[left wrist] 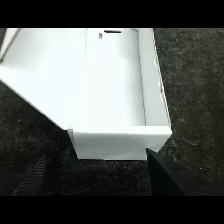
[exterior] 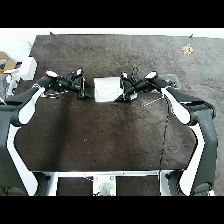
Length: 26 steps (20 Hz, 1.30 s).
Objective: Fold the box and place the chain.
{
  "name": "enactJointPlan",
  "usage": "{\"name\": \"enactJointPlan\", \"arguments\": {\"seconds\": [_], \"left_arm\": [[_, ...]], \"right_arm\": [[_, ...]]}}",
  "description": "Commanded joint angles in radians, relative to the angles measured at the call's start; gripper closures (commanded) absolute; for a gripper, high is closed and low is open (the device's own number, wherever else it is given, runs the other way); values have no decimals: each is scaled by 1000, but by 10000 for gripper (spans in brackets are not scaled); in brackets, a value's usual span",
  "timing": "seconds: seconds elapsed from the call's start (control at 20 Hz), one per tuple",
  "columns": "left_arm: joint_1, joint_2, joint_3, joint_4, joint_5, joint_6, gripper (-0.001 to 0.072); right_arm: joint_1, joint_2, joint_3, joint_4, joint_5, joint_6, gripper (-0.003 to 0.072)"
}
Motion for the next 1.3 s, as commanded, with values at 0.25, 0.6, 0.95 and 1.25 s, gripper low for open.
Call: {"name": "enactJointPlan", "arguments": {"seconds": [0.25,0.6,0.95,1.25], "left_arm": [[0,0,0,20,-46,-8,-7],[-2,-3,-37,26,-29,-6,-6],[-7,-9,-45,-30,-16,49,-6],[-7,-17,-45,-30,-18,53,-6]], "right_arm": [[1,0,0,1,0,1,187],[1,0,0,1,0,1,187],[1,0,0,1,0,1,187],[1,0,0,1,0,1,188]]}}
